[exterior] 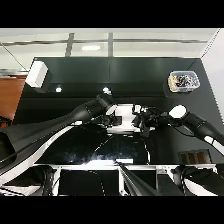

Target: Fold the box and place the chain.

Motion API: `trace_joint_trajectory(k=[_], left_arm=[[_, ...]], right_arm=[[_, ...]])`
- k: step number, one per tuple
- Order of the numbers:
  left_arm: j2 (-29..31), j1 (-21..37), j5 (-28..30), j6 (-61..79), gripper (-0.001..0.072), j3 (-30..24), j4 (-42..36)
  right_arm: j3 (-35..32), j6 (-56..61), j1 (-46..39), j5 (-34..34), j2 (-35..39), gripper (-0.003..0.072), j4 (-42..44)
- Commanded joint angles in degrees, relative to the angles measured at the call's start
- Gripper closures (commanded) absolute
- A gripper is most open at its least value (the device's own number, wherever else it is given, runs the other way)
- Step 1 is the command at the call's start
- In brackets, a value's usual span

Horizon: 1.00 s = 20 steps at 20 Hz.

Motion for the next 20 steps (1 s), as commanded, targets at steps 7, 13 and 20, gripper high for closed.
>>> trace_joint_trajectory(k=[7, 13, 20], left_arm=[[0.0, 0.0, 0.0, 0.0, 0.0682, 0.0, 0.0], [0.0, 0.0, 0.0, 0.0, 0.0682, 0.0, -0.1], [0.0, 0.0, -0.7, 0.0, 0.0682, 0.0, -0.1]], right_arm=[[0.0, 3.8, 0.2, -1.7, -0.2, 0.0414, 0.0], [1.1, 26.4, -3.2, 3.5, 3.3, 0.0675, -8.5], [0.9, 69.8, -32.7, 6.1, 8.9, 0.0675, -13.7]])
